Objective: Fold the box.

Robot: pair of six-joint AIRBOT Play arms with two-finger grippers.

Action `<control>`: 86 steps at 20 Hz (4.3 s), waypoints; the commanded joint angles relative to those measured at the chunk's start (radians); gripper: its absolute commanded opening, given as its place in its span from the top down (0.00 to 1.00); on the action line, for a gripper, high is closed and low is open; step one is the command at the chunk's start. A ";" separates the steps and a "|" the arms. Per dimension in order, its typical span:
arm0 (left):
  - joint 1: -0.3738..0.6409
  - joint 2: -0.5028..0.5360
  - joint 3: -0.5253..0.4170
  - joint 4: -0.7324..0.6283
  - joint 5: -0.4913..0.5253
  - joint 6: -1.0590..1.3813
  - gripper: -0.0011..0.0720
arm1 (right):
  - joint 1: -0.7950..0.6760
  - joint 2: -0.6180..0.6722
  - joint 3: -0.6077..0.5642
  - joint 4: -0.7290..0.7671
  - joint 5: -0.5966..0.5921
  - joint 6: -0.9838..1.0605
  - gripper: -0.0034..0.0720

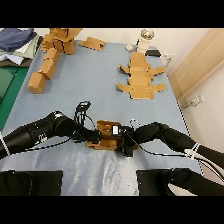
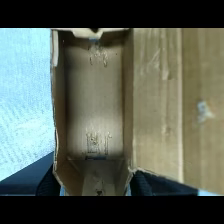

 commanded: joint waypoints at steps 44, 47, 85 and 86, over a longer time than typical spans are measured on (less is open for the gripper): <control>-0.115 -0.162 0.184 0.064 -0.069 -0.159 0.02 | 0.000 -0.001 0.000 0.000 0.000 0.000 0.31; -0.115 -0.162 0.184 0.066 -0.070 -0.161 0.01 | 0.000 -0.001 0.000 0.000 0.000 0.000 0.31; -0.115 -0.195 0.184 0.080 -0.182 -0.273 0.38 | 0.000 -0.001 0.000 0.000 0.000 0.000 0.31; -0.116 -0.195 0.184 0.082 -0.182 -0.279 0.38 | 0.000 -0.001 0.000 0.000 0.000 0.000 0.31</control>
